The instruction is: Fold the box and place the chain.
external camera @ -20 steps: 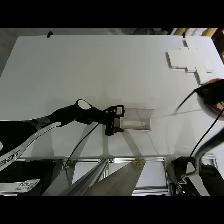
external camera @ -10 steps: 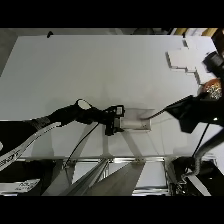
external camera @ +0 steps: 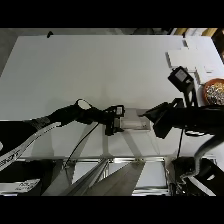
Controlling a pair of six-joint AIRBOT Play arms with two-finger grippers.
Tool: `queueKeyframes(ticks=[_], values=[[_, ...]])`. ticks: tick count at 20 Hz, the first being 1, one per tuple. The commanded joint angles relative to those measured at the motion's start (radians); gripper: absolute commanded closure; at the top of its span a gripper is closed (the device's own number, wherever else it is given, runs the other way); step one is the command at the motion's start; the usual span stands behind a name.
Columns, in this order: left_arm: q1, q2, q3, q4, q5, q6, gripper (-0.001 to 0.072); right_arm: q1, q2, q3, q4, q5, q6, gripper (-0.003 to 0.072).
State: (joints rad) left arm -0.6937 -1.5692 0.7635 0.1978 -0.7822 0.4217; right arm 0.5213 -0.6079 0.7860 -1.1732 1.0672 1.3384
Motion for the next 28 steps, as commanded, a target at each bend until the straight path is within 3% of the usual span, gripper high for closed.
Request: queueKeyframes(ticks=[1,10,17,19,21,25,28], values=[[0.0,0.001,0.0,0.0,0.0,0.0,0.0397,0.042,-0.043,-0.038,-0.004,-0.051,0.016,0.0672],[0.0,0.001,0.0,0.0,0.0,0.0,0.0397,0.107,-0.173,-0.064,-0.016,-0.134,0.015,0.0671],[0.0,0.001,0.0,0.0,0.0,0.0,0.0397,0.107,-0.254,-0.131,-0.023,-0.088,0.015,0.067],[0.0,0.001,0.0,0.0,0.0,0.0,0.0397,0.107,-0.272,-0.153,-0.023,-0.084,0.015,0.0587],[0.0,0.001,0.0,0.0,0.0,0.0,0.0397,0.107,-0.275,-0.15,-0.023,-0.079,0.015,0.0564],[0.0,0.001,0.0,0.0,0.0,0.0,0.0397,0.068,-0.256,0.009,-0.137,0.132,0.007,0.0564],[0.0,0.001,0.0,0.0,0.0,0.0,0.0397,-0.06,-0.219,0.125,-0.156,0.245,-0.279,0.0569]])
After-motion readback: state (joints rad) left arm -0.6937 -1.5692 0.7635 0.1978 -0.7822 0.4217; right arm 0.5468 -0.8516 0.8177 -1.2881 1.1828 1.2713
